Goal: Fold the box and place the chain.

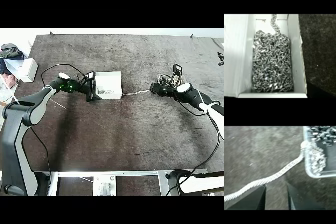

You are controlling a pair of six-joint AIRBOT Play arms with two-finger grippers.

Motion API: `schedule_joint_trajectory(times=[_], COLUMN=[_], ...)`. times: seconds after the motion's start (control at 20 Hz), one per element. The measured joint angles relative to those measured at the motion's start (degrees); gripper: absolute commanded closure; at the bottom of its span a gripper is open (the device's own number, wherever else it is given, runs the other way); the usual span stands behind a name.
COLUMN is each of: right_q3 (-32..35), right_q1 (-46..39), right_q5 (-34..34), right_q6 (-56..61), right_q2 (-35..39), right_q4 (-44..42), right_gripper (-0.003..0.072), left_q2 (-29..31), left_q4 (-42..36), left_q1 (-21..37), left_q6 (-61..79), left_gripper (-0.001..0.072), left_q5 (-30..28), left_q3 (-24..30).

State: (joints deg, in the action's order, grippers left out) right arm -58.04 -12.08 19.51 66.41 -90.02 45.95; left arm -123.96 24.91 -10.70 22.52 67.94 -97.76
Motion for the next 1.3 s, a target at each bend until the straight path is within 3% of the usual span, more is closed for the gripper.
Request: schedule_joint_trajectory(times=[0.7,1.25,1.3], right_q3=[-0.24,-3.15,-3.78], right_q1=[-0.04,2.62,2.78], right_q5=[-9.46,-11.37,-11.30], right_q6=[1.77,2.34,2.89], right_q2=[-2.95,-6.95,-7.50], right_q4=[-0.83,-2.91,-2.97], right_gripper=[0.0365,0.0367,0.0474], left_q2=[0.00,0.00,0.00], left_q4=[-0.02,-0.02,-0.02], left_q1=[0.00,0.00,0.00], left_q6=[-0.02,-0.02,-0.02], left_gripper=[0.0456,0.0456,0.0456], left_q5=[0.00,0.00,0.00], left_q3=[0.00,0.00,0.00])
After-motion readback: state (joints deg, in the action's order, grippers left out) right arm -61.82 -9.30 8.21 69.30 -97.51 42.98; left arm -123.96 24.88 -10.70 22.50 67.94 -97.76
